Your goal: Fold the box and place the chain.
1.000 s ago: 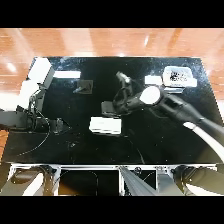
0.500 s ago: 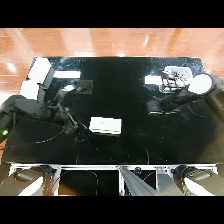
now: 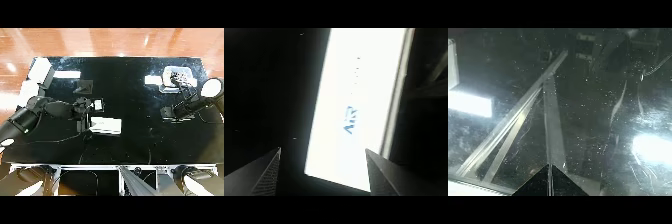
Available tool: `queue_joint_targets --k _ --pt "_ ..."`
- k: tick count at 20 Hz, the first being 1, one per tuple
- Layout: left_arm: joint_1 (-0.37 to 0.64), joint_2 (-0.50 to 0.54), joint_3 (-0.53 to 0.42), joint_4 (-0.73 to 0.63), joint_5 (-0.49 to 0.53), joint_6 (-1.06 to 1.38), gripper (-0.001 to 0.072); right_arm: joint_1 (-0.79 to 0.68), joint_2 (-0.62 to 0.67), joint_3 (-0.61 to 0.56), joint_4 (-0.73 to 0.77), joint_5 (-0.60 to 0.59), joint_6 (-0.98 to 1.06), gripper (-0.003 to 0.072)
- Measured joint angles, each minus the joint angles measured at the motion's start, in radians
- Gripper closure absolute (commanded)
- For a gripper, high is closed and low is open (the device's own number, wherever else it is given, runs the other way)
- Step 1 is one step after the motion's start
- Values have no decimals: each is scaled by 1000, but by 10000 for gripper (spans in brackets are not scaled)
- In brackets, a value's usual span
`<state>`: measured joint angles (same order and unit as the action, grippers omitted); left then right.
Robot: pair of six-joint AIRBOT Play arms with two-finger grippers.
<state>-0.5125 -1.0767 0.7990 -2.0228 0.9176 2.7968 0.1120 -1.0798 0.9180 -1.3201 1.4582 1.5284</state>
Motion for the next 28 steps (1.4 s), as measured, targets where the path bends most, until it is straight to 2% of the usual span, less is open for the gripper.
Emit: queue_joint_targets --k 9,18,28 --pt "48 -82 42 -16 87 174 97 -4 1 -5 -8 -22 5 656" --pt "52 -132 44 -29 121 204 97 -4 1 -5 -9 -37 5 656" --pt "52 -140 47 -54 145 207 98 -4 1 -6 -9 -48 5 656"
